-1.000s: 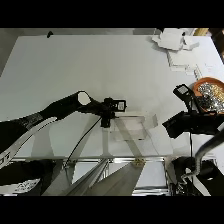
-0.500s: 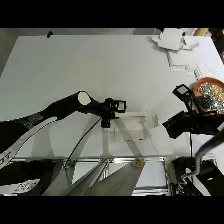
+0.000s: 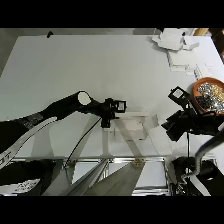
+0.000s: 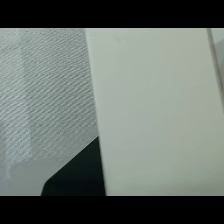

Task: Fold the box and place the chain.

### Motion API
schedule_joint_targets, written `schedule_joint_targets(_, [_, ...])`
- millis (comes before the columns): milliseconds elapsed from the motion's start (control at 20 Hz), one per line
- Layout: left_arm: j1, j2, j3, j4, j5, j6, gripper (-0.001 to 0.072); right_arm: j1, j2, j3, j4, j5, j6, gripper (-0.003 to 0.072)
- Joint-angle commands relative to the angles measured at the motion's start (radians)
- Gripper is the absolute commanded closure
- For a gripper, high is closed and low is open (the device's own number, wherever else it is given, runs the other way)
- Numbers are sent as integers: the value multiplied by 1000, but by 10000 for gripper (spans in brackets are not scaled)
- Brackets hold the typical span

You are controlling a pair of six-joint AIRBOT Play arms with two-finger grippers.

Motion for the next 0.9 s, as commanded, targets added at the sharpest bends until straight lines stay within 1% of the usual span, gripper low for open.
schedule_joint_targets(0, [-1, 3, 0, -18, -10, 11, 702, 1, 0, 0, 11, 2, -25, 352])
schedule_joint_targets(100, [-1, 6, 0, -17, -31, 11, 703, 1, 0, 0, 11, 2, -26, 352])
schedule_joint_targets(300, [0, 6, 0, -17, -35, 11, 705, 1, 0, 0, 11, 1, -26, 352])
schedule_joint_targets(600, [0, 6, 0, -17, -18, 13, 698, 1, 0, 0, 10, 2, -28, 352])
schedule_joint_targets(850, [0, 6, 0, -17, -23, 12, 696, 1, 0, 0, 27, 2, -91, 352])
